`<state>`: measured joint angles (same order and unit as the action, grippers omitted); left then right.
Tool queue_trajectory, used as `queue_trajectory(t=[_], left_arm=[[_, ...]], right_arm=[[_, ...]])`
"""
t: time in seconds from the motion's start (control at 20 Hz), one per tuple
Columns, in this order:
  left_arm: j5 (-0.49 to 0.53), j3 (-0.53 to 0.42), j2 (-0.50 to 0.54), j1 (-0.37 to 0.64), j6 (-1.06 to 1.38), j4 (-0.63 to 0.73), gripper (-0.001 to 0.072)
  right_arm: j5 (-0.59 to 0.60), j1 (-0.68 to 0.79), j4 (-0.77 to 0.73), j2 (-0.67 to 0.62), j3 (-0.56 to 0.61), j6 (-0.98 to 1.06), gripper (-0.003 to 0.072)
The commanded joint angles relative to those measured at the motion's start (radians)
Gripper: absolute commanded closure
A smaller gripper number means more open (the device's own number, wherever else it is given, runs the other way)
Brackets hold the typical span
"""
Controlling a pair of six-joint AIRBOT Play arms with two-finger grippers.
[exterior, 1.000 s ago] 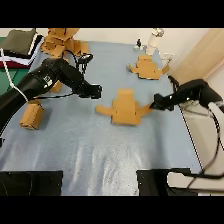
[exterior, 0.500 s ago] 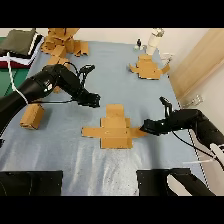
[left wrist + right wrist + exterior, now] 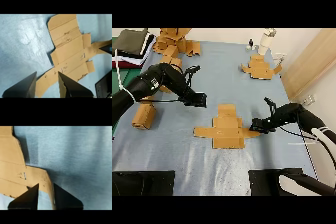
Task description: Fold the box.
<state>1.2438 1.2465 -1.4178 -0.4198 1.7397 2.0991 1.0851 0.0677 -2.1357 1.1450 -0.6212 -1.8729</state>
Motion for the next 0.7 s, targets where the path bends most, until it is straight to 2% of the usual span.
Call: queue_trajectory(t=[0.0,0.05,0.15,0.4,0.6,0.65], left_arm=[[0.047,0.000,0.000,0.019,0.008,0.026,0.0299],[0.055,0.000,0.000,0.021,0.017,0.037,0.0299],[0.067,0.000,-0.006,0.033,0.037,0.062,0.0299],[0.187,-0.007,-0.059,0.140,0.144,0.196,0.0300],[0.197,-0.079,-0.066,0.220,0.240,0.268,0.0299],[0.196,-0.099,-0.066,0.230,0.257,0.280,0.0258]], right_arm=[[0.012,-0.034,-0.036,0.077,-0.014,-0.055,0.0409],[0.012,-0.054,-0.037,0.087,-0.014,-0.058,0.0429],[0.005,-0.090,-0.045,0.096,-0.014,-0.098,0.0683],[-0.021,-0.151,-0.148,0.033,-0.012,-0.230,0.0686],[-0.045,-0.187,-0.297,-0.159,0.098,-0.330,0.0686],[-0.047,-0.187,-0.314,-0.206,0.127,-0.340,0.0686]])
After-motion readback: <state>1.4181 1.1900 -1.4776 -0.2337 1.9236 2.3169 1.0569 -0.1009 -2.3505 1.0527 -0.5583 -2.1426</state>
